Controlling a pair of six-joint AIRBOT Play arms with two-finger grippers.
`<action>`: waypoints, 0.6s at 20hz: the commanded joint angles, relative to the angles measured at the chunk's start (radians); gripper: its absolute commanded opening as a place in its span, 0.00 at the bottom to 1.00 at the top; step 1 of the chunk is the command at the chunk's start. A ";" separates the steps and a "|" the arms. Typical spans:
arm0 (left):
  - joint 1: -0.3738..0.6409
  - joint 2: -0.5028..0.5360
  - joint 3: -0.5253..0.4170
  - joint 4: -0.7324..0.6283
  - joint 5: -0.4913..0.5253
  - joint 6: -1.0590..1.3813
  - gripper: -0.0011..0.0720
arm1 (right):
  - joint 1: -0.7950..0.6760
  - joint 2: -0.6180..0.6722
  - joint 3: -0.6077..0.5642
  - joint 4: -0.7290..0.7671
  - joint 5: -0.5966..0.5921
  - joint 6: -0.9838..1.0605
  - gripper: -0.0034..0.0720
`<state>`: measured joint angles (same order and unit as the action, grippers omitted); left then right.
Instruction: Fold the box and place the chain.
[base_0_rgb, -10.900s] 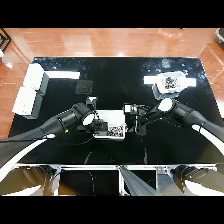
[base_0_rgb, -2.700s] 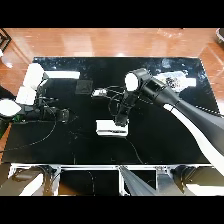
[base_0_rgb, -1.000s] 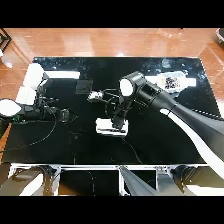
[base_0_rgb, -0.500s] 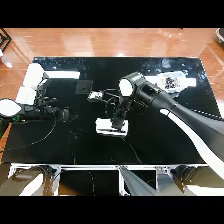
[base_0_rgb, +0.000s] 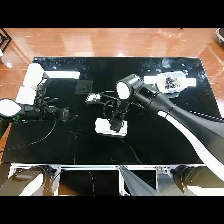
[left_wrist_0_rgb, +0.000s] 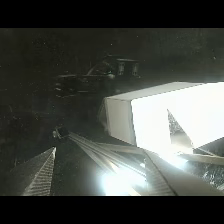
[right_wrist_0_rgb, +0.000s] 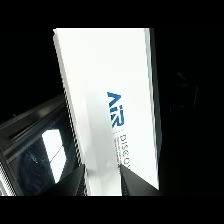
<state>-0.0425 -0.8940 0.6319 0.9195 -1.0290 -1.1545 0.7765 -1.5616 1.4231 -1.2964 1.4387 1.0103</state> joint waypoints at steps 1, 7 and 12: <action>0.001 0.000 0.001 0.000 0.001 0.000 0.89 | 0.002 0.000 0.000 -0.006 -0.007 0.005 0.36; 0.001 0.000 0.001 0.000 0.000 0.000 0.89 | 0.001 0.000 0.000 -0.021 -0.007 0.008 0.18; 0.001 0.000 0.001 0.000 0.001 0.000 0.89 | 0.002 0.000 0.000 -0.020 -0.002 0.019 0.26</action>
<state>-0.0425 -0.8940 0.6319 0.9192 -1.0286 -1.1545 0.7776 -1.5608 1.4235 -1.3136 1.4319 1.0195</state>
